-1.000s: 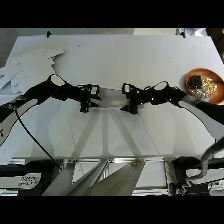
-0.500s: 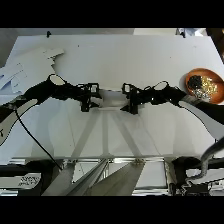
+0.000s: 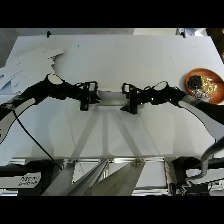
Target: Fold the box and place the chain.
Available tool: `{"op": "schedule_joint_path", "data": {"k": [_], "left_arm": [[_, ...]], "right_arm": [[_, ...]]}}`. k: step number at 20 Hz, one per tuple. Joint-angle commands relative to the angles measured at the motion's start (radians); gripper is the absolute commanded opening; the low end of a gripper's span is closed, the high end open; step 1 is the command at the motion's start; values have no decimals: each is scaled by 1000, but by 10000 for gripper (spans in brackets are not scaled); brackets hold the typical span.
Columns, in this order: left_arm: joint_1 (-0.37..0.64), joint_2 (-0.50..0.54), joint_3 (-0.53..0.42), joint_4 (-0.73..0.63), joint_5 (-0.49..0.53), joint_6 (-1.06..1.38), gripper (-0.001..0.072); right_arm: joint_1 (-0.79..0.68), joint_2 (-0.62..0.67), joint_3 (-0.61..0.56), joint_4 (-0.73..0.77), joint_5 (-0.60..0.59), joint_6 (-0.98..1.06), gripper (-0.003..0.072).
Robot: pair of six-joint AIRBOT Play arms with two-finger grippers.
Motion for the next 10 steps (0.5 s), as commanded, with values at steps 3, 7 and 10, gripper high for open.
{"op": "schedule_joint_path", "data": {"k": [3, 7, 10], "left_arm": [[97, 60, -1, 3, -126, 0, 130], [188, 120, -1, 4, -232, -3, 102], [215, 167, -1, 19, -225, -95, 6]], "right_arm": [[0, 0, 1, -1, 3, -1, 432], [0, 0, 1, -1, 3, -1, 432], [0, 0, 1, -1, 3, -1, 432]]}}
